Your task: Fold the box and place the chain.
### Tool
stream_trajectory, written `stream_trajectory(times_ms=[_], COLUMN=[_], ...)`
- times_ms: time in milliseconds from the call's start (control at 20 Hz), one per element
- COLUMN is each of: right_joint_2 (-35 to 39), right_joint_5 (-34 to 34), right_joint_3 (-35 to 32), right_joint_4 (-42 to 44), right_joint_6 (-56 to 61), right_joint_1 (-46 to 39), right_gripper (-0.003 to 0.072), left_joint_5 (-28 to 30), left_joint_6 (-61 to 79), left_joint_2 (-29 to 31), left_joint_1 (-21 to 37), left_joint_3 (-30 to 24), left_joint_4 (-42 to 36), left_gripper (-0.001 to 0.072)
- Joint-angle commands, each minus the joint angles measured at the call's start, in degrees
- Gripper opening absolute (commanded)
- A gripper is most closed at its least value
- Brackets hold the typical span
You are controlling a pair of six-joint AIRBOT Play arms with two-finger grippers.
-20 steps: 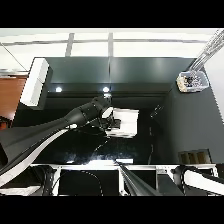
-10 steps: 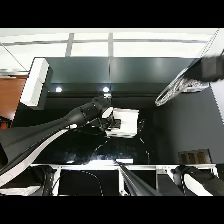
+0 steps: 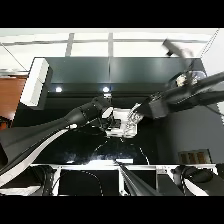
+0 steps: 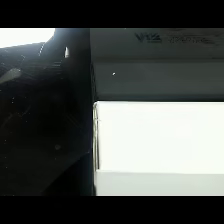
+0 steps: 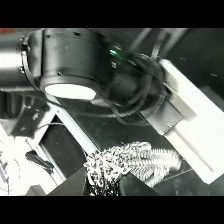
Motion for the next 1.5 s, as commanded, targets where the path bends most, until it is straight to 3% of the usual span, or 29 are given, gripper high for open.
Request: stream_trajectory(times_ms=[0, 500, 750, 800, 850, 900, 1250, 1450], right_joint_2=[0.22, 0.2, -0.09, -0.11, -0.15, -0.11, 3.91, 3.98], right_joint_5=[-7.52, -12.13, -19.61, -20.44, -20.59, -20.55, -14.88, -15.13], right_joint_3=[-6.36, -10.47, -18.21, -19.17, -19.39, -19.34, -16.2, -16.35], right_joint_4=[-0.35, -2.8, -3.39, -3.63, -4.44, -5.66, -14.14, -15.04], right_joint_6=[-0.02, 1.25, 3.67, 3.69, 3.8, 3.93, 3.96, 4.26], right_joint_1=[3.1, 3.13, 3.13, 3.13, 3.1, 2.95, -13.29, -16.04], right_gripper=[0.0004, 0.0005, 0.0015, 0.0095, 0.0291, 0.0346, 0.0344, 0.0344], left_joint_5=[-0.02, 0.0, 0.0, 0.0, 0.0, 0.0, 0.83, 1.29], left_joint_6=[0.02, 0.02, 0.02, 0.0, 0.02, 0.02, 0.0, 0.02], left_joint_2=[0.0, 0.0, 0.0, 0.0, 0.0, 0.0, -0.04, -0.26], left_joint_1=[0.04, 0.04, 0.04, 0.04, 0.04, 0.04, 0.04, 0.07], left_joint_3=[0.02, 0.02, 0.02, 0.02, 0.02, 0.02, 0.02, 0.02], left_joint_4=[0.02, 0.02, 0.02, 0.02, 0.02, 0.02, 0.0, -0.02], left_gripper=[0.0024, 0.0024, 0.0024, 0.0024, 0.0024, 0.0024, 0.0024, 0.0025])
